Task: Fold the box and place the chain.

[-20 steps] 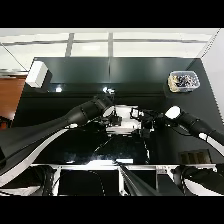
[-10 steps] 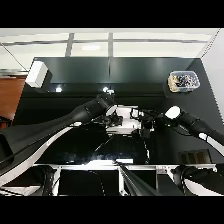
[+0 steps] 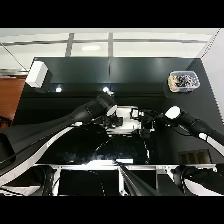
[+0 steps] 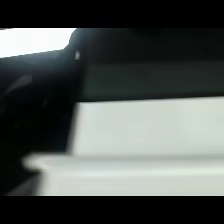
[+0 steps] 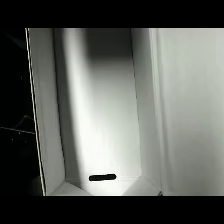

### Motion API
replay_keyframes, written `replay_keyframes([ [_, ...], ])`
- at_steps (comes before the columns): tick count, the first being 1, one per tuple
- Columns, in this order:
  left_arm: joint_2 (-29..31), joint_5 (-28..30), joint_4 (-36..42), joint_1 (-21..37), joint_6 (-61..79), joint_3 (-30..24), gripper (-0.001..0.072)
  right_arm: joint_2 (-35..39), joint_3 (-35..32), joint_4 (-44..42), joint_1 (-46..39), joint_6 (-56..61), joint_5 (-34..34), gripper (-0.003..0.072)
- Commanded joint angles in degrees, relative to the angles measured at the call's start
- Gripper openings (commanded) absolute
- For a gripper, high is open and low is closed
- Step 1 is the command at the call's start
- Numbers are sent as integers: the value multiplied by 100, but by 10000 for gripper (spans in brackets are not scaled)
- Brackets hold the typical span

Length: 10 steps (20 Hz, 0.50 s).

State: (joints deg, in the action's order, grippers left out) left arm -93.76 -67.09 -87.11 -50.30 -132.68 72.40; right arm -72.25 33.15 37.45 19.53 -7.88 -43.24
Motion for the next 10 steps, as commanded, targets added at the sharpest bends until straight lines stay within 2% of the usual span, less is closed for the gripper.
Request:
replay_keyframes([
  [1,4,-297,-164,7,-190,7,447,0,4,9,0,11,4,169],
  [3,4,-455,-284,9,-306,7,518,0,4,9,0,11,4,169],
  [6,4,-402,-284,20,-319,7,514,0,4,7,0,11,4,169],
  [9,-4,-365,-282,24,-433,4,481,0,4,9,0,11,2,169],
  [10,-22,-369,-254,44,-435,4,406,0,4,7,0,11,2,169],
])
